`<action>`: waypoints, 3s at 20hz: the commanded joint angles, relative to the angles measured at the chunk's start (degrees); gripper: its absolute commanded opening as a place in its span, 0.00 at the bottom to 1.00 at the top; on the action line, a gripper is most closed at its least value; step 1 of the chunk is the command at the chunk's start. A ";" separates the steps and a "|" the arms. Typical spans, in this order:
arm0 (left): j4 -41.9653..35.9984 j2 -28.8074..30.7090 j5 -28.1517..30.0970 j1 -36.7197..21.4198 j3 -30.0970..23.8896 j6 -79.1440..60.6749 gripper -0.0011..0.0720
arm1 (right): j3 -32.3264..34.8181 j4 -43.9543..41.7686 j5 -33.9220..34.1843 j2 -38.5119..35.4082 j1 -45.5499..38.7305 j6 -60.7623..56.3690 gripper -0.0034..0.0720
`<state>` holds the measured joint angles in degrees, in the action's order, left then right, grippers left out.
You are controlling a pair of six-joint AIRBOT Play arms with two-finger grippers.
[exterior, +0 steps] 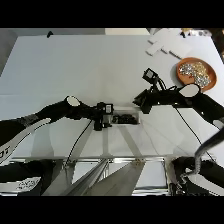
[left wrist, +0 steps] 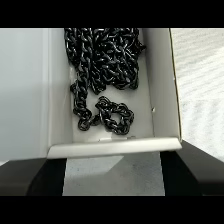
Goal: Fold the box and place the chain.
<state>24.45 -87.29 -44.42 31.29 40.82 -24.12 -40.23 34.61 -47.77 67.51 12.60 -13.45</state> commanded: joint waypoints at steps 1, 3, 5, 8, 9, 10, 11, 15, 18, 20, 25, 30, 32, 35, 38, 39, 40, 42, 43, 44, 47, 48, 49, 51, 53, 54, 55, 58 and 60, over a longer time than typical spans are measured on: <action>0.02 0.02 0.00 0.00 0.02 0.00 0.03 | -0.07 -1.03 -5.79 1.25 -0.04 2.99 0.28; 0.02 0.02 0.02 0.00 0.02 0.00 0.03 | -0.07 -0.76 -8.50 1.18 0.66 3.72 0.28; 0.02 0.02 0.02 0.00 0.02 0.00 0.03 | -0.07 -0.52 -10.29 0.81 2.47 4.98 0.29; 0.02 0.02 0.02 0.00 0.02 0.00 0.03 | -0.07 3.41 -9.68 -0.87 7.39 5.03 0.29; 0.02 0.02 0.02 0.00 0.02 0.00 0.03 | -0.07 5.60 -9.49 -0.90 8.70 4.94 0.28; 0.02 0.02 0.02 0.00 0.02 0.00 0.03 | -0.07 7.93 -8.72 -0.87 9.68 4.59 0.28; 0.02 0.02 0.02 0.00 0.02 0.00 0.03 | -0.07 9.29 -7.93 -0.87 10.08 4.20 0.28; 0.02 0.02 0.00 0.00 0.02 0.00 0.03 | -0.07 10.51 -6.80 -0.87 10.08 3.37 0.35; 0.02 0.02 0.00 0.00 0.02 0.00 0.03 | -0.07 10.36 -8.85 -0.90 10.08 3.41 0.35; 0.02 0.02 0.02 0.00 0.02 0.00 0.03 | -0.07 10.25 -9.44 -0.92 10.08 3.39 0.35; 0.02 0.02 0.00 0.00 0.02 0.00 0.03 | -0.07 10.45 -9.03 -3.85 12.68 2.93 0.35; 0.02 0.02 0.00 0.00 0.02 0.00 0.03 | -0.07 15.19 -3.56 -4.22 13.05 -0.11 0.35; 0.02 0.02 0.02 0.00 0.02 0.00 0.03 | -0.07 16.96 -3.52 -4.22 13.05 -0.11 0.34; 0.02 0.02 0.02 0.00 0.02 0.00 0.03 | -0.07 17.35 -2.95 -4.22 13.05 -0.11 0.33; 0.02 0.02 0.02 0.00 0.02 0.00 0.03 | -0.07 16.96 -3.72 -4.24 13.05 -0.04 0.34; 0.02 0.02 0.02 0.00 0.02 0.00 0.03 | -0.07 16.48 -5.18 -4.24 13.05 0.31 0.34; 0.02 0.02 0.02 0.00 0.02 0.00 0.03 | -0.07 16.22 -6.78 -4.24 13.11 0.46 0.34; 0.02 0.02 -0.02 0.00 0.02 0.00 0.03 | -0.07 16.39 -7.52 -4.24 13.29 0.42 0.34; 0.02 0.02 0.02 0.00 0.02 0.00 0.03 | -0.07 16.35 -7.06 -4.24 13.29 0.42 0.34; 0.02 0.02 0.02 0.00 0.02 0.00 0.03 | -0.07 15.85 -6.86 -4.24 13.29 0.42 0.34; 0.02 0.02 0.02 0.00 0.02 0.00 0.03 | -0.07 14.91 -7.04 -4.24 14.86 0.44 0.34; 0.02 0.02 0.00 0.00 0.02 0.00 0.03 | -0.07 15.10 -6.75 -4.22 15.61 0.42 0.34; 0.02 0.02 0.00 0.00 0.02 0.00 0.03 | -0.07 15.30 -6.12 -4.22 15.89 0.42 0.33; 0.02 0.02 0.02 0.00 0.02 0.00 0.03 | -0.07 16.57 -4.15 -4.22 15.85 -0.15 0.33; 0.02 0.02 0.00 0.00 0.02 0.00 0.03 | -0.07 19.15 -3.23 -4.22 15.85 -2.08 0.33; 0.02 0.02 0.02 0.00 0.02 0.00 0.03 | -0.07 19.87 -3.19 -4.22 15.85 -2.86 0.33; 0.02 0.02 0.02 0.00 0.02 0.00 0.03 | -0.07 19.80 -3.19 -4.22 15.85 -2.86 0.33; 0.02 0.02 0.00 0.00 0.02 0.00 0.03 | -0.07 19.67 -3.08 -4.24 15.85 -2.84 0.32; 0.02 0.02 0.00 0.00 0.02 0.00 0.03 | -0.07 19.61 -2.49 -4.24 15.85 -2.86 0.27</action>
<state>24.43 -87.29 -44.42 31.29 40.82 -24.03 -40.25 53.76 -51.27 63.31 28.40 -15.92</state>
